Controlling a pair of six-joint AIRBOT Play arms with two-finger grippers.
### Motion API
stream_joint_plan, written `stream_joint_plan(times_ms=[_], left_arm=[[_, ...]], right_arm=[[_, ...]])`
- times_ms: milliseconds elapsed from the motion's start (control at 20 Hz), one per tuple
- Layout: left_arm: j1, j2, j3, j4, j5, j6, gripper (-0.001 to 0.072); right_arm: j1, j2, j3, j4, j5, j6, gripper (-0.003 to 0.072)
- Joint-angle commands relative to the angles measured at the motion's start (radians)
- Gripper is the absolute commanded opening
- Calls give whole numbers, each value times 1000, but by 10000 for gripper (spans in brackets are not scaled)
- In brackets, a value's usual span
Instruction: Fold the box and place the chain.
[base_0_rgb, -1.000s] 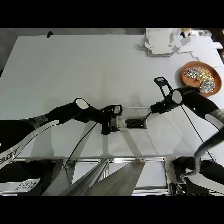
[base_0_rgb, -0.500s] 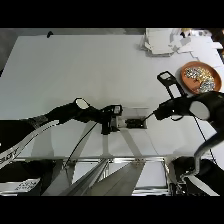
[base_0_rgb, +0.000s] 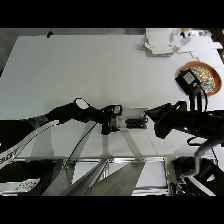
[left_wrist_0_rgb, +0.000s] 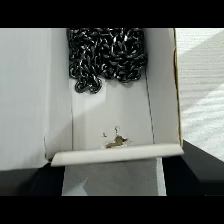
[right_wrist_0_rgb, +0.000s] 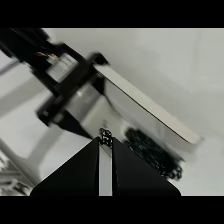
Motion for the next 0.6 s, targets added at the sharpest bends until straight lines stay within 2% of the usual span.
stream_joint_plan(times_ms=[0,150,500,550], left_arm=[[0,0,0,0,0,0,208],[0,0,0,0,0,0,208],[0,0,0,0,0,0,208],[0,0,0,0,0,0,208]], right_arm=[[45,-16,1,65,-127,-9,19],[61,-113,1,68,-153,-9,19],[108,-371,1,58,-131,-15,27],[108,-388,1,58,-123,-12,79]])
